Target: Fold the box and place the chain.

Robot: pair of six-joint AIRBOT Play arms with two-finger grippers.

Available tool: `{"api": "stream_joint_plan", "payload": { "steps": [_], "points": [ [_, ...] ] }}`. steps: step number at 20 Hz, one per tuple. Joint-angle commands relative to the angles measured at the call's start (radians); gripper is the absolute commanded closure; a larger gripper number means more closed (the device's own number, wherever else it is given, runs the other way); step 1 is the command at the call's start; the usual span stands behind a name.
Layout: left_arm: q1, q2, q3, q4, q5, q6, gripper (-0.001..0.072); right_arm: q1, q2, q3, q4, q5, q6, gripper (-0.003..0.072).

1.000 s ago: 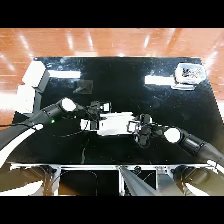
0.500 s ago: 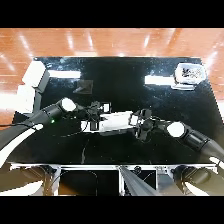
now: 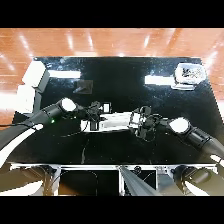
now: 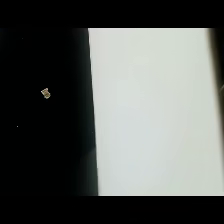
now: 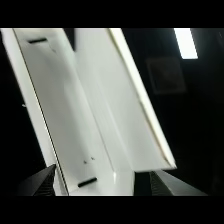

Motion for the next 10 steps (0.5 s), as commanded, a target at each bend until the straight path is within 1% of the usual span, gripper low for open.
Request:
{"api": "stream_joint_plan", "payload": {
  "steps": [1,3,5,7,10],
  "points": [
    [0.0,0.0,0.001,0.0,0.005,-0.001,0.0685,-0.001,-0.013,0.001,0.061,0.051,-0.095,-0.0029],
    [0.002,0.0,0.005,0.003,0.007,0.0,0.0685,-0.002,-0.032,0.001,0.099,0.062,-0.152,-0.0029],
    [0.002,-0.001,0.016,0.041,0.008,-0.001,0.0685,-0.003,-0.062,0.001,0.152,0.075,-0.233,-0.0029],
    [0.002,-0.001,0.018,0.045,0.005,-0.001,0.0685,-0.033,-0.103,0.002,0.174,0.143,-0.282,-0.0028],
    [0.002,-0.001,0.018,0.045,0.0,-0.002,0.0685,-0.089,-0.152,0.007,0.19,0.195,-0.309,-0.0029]
  ]
}}
